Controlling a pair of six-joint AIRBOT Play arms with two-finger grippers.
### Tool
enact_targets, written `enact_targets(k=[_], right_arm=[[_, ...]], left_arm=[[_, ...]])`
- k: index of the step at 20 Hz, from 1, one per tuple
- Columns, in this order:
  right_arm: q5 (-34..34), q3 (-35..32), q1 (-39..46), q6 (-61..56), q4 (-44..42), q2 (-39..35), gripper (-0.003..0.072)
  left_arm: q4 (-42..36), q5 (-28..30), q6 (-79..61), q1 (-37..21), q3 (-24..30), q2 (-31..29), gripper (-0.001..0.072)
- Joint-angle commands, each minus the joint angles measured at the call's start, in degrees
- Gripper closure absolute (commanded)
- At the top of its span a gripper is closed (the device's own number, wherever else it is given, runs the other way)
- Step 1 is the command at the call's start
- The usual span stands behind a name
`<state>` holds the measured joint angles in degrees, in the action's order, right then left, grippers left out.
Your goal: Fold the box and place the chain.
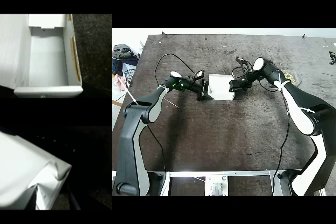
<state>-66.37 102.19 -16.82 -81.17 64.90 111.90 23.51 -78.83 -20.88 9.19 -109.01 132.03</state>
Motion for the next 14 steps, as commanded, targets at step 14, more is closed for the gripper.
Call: enact_targets(k=[14], right_arm=[[-2.27, 5.64, -8.87, -25.14, 24.70, 3.17, 0.0342]], left_arm=[[0.02, -0.02, 0.00, -0.07, 0.02, 0.00, 0.0255]])
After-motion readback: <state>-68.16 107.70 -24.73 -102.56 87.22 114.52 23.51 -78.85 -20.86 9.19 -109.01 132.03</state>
